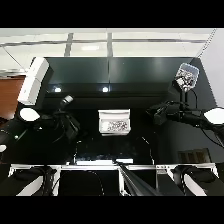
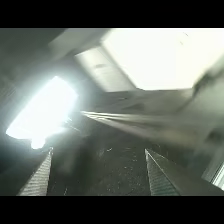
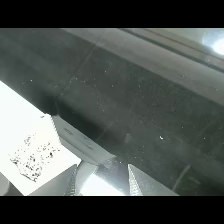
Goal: Fold the box and place the chain.
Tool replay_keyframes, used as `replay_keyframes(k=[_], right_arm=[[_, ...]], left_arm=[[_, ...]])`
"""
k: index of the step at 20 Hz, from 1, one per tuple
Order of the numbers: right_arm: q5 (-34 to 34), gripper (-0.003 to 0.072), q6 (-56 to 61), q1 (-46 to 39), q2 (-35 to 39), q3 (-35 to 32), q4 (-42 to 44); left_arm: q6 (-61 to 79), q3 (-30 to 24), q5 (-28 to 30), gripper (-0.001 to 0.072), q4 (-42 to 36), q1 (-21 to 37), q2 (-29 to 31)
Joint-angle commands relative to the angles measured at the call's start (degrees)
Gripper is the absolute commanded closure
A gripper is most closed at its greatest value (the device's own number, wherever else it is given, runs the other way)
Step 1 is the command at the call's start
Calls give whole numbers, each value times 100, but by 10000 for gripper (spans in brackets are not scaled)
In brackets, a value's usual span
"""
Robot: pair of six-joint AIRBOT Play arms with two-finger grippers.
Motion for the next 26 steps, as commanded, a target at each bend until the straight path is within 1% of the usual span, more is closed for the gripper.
replay_keyframes(k=[1,2,3,6,8,17,22,25,26], right_arm=[[9,300,31,-2,-4,-2,-151],[11,300,31,-2,-4,-2,-164],[11,300,59,-2,-4,-2,-160],[22,300,136,0,-4,-2,-160],[46,300,136,0,-4,-2,-160],[304,300,138,0,-4,-2,-162],[299,300,136,-2,-4,-2,-164],[297,300,136,-2,-4,-2,-164],[297,300,136,-2,-4,-2,-164]], left_arm=[[2922,-50,455,-10,111,-820,-129],[2942,-48,734,-10,-22,-999,-245],[2946,-20,896,-10,-234,-1108,-422],[3193,129,922,-10,-866,-1075,-914],[3191,236,909,-10,-1084,-1038,-1156],[3016,780,1054,-7,-1054,-1298,-1779],[3021,942,1086,-5,-1051,-1298,-1910],[3018,949,1209,-3,-715,-1296,-1910],[3018,949,1213,-3,-715,-1292,-1910]])
